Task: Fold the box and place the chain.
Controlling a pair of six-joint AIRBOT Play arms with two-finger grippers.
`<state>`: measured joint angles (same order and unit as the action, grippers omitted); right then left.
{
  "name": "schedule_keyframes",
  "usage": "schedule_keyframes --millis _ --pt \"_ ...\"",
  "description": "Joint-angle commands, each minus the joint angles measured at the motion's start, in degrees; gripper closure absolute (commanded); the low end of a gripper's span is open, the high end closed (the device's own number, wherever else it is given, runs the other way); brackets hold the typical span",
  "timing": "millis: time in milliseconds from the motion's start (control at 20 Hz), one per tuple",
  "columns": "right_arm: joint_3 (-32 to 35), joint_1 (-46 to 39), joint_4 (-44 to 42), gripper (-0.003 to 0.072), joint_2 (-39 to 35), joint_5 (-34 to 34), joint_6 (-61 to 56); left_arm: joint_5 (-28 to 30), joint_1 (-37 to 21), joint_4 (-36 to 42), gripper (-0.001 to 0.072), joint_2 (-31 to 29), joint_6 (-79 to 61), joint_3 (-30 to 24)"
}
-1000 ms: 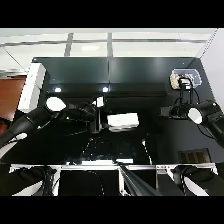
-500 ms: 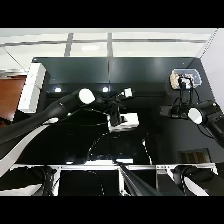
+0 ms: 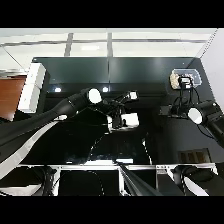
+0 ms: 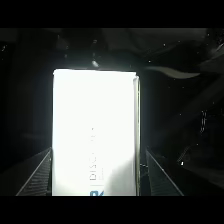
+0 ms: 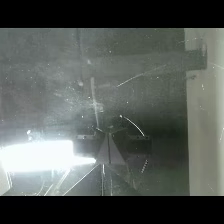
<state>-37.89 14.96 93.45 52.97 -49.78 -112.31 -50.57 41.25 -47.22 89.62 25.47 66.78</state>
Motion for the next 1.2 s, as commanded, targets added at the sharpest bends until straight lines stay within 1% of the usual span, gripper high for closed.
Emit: schedule_keyframes --millis 0,250,600,650,700,750,800,850,1000,1100,1150 --pt "0.0 0.04 0.0 0.0669 -0.02 0.46 0.09 -0.92 0.72 -1.03 -0.0006 0.15 0.33 0.22" --pt "0.13 0.04 -0.04 0.0669 -0.02 0.7 0.09 -0.57 2.38 -5.9 -0.0006 0.15 2.36 0.22" --pt "0.13 0.04 -0.46 0.067 -0.02 0.7 0.07 5.14 6.99 -22.93 -0.0004 1.16 25.16 0.22" --pt "0.13 0.04 -0.46 0.0669 -0.02 0.7 0.07 5.46 7.61 -25.11 0.0025 1.2 27.67 0.22" --pt "0.13 0.04 -0.46 0.0669 -0.02 0.68 0.07 5.31 8.11 -26.51 0.0113 1.2 28.83 0.22" --pt "0.13 0.04 -0.46 0.0669 -0.02 0.59 0.07 4.44 8.37 -26.84 0.0158 1.18 29.05 0.31" --pt "0.13 0.04 -0.46 0.0669 -0.02 0.48 0.07 2.16 8.31 -27.12 0.0326 1.11 29.09 1.07" --pt "0.13 0.04 -0.46 0.0669 -0.02 0.35 0.07 -1.7 7.8 -27.93 0.0438 0.83 30.05 2.6" --pt "0.13 0.04 -0.44 0.067 -0.02 0.07 0.07 -12.81 3.91 -32.11 0.0438 -2.69 35.93 7.06" --pt "0.13 0.04 -0.44 0.0669 -0.02 0.07 0.07 -18.03 -1.29 -35.08 0.0438 -7.74 41.2 8.59" --pt "0.13 0.04 -0.44 0.0669 -0.02 0.07 0.07 -20.13 -4.83 -35.82 0.0437 -10.99 43.76 8.7"
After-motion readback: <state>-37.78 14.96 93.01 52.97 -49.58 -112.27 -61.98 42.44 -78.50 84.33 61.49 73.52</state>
